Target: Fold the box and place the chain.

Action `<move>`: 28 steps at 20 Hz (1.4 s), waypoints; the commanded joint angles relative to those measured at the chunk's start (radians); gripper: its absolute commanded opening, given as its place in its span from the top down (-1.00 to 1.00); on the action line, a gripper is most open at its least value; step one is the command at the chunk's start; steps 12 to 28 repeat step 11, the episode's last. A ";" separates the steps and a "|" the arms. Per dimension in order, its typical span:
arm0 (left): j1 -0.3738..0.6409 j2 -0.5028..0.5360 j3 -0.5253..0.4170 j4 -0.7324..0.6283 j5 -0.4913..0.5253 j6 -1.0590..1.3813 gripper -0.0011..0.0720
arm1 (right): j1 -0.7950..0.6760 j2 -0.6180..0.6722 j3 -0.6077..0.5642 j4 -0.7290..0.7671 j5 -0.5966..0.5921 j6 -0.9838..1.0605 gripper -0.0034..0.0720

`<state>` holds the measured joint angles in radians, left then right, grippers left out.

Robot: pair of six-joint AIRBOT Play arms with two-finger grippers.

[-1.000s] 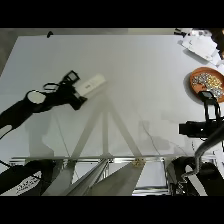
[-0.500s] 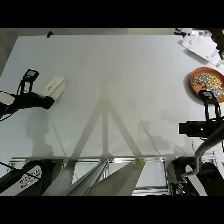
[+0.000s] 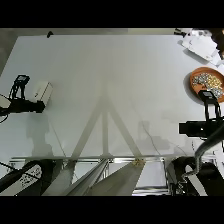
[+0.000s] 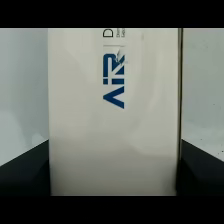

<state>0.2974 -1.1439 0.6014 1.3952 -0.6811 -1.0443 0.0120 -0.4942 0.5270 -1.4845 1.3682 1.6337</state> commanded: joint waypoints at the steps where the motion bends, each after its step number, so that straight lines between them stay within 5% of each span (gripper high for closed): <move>1: 0.000 -0.002 -0.001 -0.002 -0.006 -0.011 -0.97 | -0.001 0.000 0.000 0.000 0.000 0.000 0.89; 28: 0.000 0.003 -0.001 -0.075 -0.037 0.028 -0.99 | -0.001 0.000 0.000 0.000 0.000 0.000 0.89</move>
